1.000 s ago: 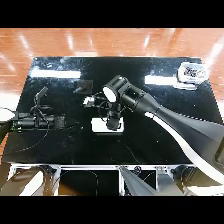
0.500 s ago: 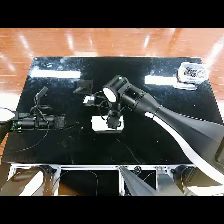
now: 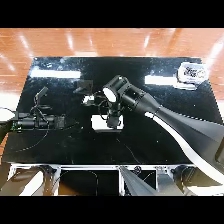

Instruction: Fold the box and place the chain.

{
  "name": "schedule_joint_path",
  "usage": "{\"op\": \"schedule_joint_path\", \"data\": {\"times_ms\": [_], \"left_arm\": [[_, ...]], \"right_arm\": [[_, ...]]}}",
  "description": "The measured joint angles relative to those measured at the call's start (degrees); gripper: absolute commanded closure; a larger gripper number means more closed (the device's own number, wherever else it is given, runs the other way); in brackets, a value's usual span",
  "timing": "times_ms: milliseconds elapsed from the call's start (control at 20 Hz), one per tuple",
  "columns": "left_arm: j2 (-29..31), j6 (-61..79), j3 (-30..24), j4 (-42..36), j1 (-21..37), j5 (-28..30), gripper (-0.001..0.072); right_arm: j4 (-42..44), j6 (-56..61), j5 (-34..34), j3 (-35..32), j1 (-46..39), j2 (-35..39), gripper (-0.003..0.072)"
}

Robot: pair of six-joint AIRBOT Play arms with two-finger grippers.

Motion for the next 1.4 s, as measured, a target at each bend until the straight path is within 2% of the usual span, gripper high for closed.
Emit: {"op": "schedule_joint_path", "data": {"times_ms": [800, 850, 900, 950, 1150, 1200, 1400], "left_arm": [[0.0, 0.0, 0.0, 0.0, 0.0, 0.0, 0.0089], [0.0, 0.0, 0.0, 0.0, 0.0, 0.0, 0.0089], [0.0, 0.0, 0.0, 0.0, 0.0, 0.0, 0.0089], [0.0, 0.0, 0.0, 0.0, 0.0, 0.0, 0.0089], [0.0, 0.0, 0.0, 0.0, 0.0, -0.1, 0.0089], [0.0, 0.0, 0.0, 0.0, 0.0, -0.1, 0.0089], [0.0, 0.0, 0.0, 0.0, 0.0, -0.2, 0.0089]], "right_arm": [[0.7, -1.1, 1.5, 0.0, 0.0, 0.1, 0.0466], [0.9, -1.1, 1.6, 0.0, 0.0, 0.1, 0.0443], [1.1, -1.1, 1.8, 0.0, 0.0, 0.1, 0.0267], [1.4, -1.1, 2.1, 0.0, 0.0, 0.0, 0.0260], [1.5, -0.9, 1.9, 0.0, 0.0, 0.0, 0.0264], [1.5, -0.8, 1.9, 0.0, 0.0, 0.0, 0.0341], [1.5, -0.6, 1.6, 0.0, 0.0, 0.0, 0.0339]]}}
